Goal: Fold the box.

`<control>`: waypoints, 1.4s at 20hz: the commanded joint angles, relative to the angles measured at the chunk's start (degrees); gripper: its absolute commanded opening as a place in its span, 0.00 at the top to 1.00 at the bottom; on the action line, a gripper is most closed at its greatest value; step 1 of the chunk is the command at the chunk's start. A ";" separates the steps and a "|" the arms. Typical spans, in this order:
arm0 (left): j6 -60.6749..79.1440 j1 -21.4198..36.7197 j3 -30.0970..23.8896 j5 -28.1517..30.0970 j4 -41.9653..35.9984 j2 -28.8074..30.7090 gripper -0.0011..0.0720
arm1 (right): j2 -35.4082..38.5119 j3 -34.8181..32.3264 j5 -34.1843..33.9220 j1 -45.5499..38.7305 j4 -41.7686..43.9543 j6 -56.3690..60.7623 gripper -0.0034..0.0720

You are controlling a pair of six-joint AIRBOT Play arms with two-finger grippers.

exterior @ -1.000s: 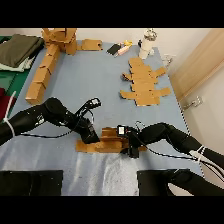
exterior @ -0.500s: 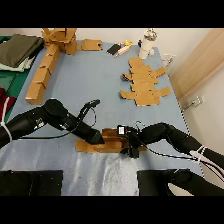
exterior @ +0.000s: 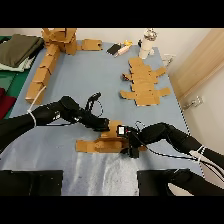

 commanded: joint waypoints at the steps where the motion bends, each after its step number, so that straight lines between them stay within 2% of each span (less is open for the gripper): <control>1: -3.50 0.00 0.52 1.64 4.48 -3.58 0.97 | 0.02 -0.02 0.02 0.07 -0.02 0.02 0.29; 6: -2.08 0.09 0.79 0.74 4.39 -5.01 0.97 | 0.02 -0.02 0.00 0.07 -0.20 0.02 0.29; 10: 6.16 2.45 2.27 -1.81 4.57 -2.67 0.97 | 0.02 -0.02 0.00 0.07 -0.22 0.02 0.29; 13: 13.66 7.91 1.14 -8.33 4.68 -0.20 0.97 | 0.04 -0.02 0.00 0.07 -0.22 0.02 0.29; 16: 29.11 14.05 -1.51 -18.03 4.11 2.84 0.97 | 0.02 0.00 0.00 0.07 -0.22 0.02 0.29; 18: 35.76 15.80 -3.63 -20.76 4.39 5.95 0.97 | 0.02 -0.02 0.00 0.07 -0.22 0.02 0.29; 20: 38.95 15.41 -5.55 -20.13 6.58 9.40 0.97 | 0.02 -0.02 0.00 0.07 -0.22 0.02 0.29; 24: 43.95 11.72 -7.91 -15.37 11.45 15.13 0.97 | 0.04 -0.02 0.00 0.07 -0.24 0.02 0.29; 26: 56.08 12.63 -10.99 -13.88 8.57 16.37 0.97 | 0.02 0.00 0.02 0.07 -0.22 0.02 0.29; 27: 62.69 12.59 -13.55 -11.19 8.09 16.74 0.97 | 0.04 -0.02 0.00 0.07 -0.28 0.02 0.29; 28: 68.52 12.57 -16.13 -8.17 7.08 16.76 0.70 | 0.02 0.00 0.00 0.07 -0.33 0.02 0.29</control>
